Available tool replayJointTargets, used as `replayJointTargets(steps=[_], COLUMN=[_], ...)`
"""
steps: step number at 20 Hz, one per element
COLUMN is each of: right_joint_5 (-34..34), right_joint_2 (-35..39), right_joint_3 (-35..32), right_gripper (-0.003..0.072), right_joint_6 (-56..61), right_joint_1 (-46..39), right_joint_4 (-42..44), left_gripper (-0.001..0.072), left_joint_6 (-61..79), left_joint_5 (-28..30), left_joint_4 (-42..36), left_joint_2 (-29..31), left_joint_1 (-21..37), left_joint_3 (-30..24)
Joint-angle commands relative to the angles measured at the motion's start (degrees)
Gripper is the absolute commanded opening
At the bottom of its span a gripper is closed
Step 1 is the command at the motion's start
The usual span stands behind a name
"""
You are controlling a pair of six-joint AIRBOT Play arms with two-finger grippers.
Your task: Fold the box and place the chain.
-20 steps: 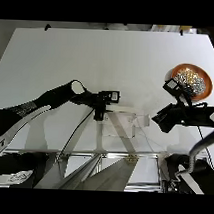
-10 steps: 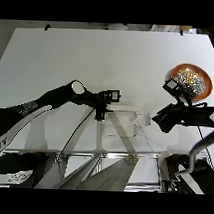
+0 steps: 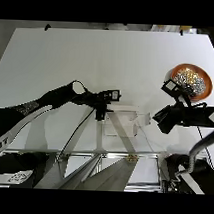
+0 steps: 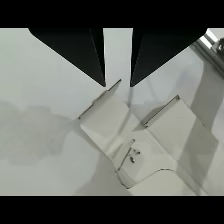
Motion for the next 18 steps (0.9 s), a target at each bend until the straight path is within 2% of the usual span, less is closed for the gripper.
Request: replayJointTargets(steps=[1,2,3,5,9,10,11,13,14,15,17,18], right_joint_5=[0.0,0.0,0.0,-0.8,-9.9,-11.1,-12.3,-14.8,-16.5,-19.3,-23.0,-25.1], right_joint_2=[-0.2,-0.4,-0.5,-0.7,-1.0,-1.4,-2.1,-4.1,-5.2,-5.5,-5.5,-5.5], right_joint_3=[-0.3,-0.7,-1.4,-3.4,-10.1,-11.2,-11.9,-12.6,-12.7,-13.3,-14.6,-15.3], right_gripper=[0.0142,0.0043,0.0011,0.0011,0.0012,0.0036,0.0166,0.0369,0.0441,0.0487,0.0489,0.0559], right_joint_6=[-5.4,-7.0,-9.0,-12.0,-17.8,-18.3,-18.3,-18.3,-18.4,-19.7,-28.0,-30.3], right_joint_1=[3.1,4.6,6.2,9.6,18.9,21.1,23.2,26.5,27.5,27.0,27.7,28.5], right_joint_4=[0.2,0.2,0.2,0.2,-0.1,-0.5,-1.3,-4.9,-6.0,-5.8,-6.1,-6.1], left_gripper=[0.001,0.001,0.001,0.001,0.001,0.001,0.001,0.001,0.001,0.001,0.001,0.001], left_joint_6=[-0.1,-0.1,-0.1,-0.1,-0.1,-0.1,-0.1,-0.1,-0.1,-0.1,-0.1,-0.1], left_joint_5=[0.1,0.1,0.1,0.1,0.1,0.1,0.1,0.1,0.1,0.1,-0.1,-0.1], left_joint_4=[0.0,0.0,0.0,0.0,0.0,0.0,0.0,0.0,0.0,0.0,0.0,0.0], left_joint_2=[0.0,0.0,0.0,0.0,0.0,0.0,0.0,0.0,0.0,0.0,0.0,0.0], left_joint_1=[0.0,0.0,0.0,0.0,0.0,0.0,0.0,0.0,0.0,0.0,0.0,0.0], left_joint_3=[0.0,0.0,0.0,0.0,0.0,0.0,0.0,0.0,0.0,0.0,0.0,0.0])
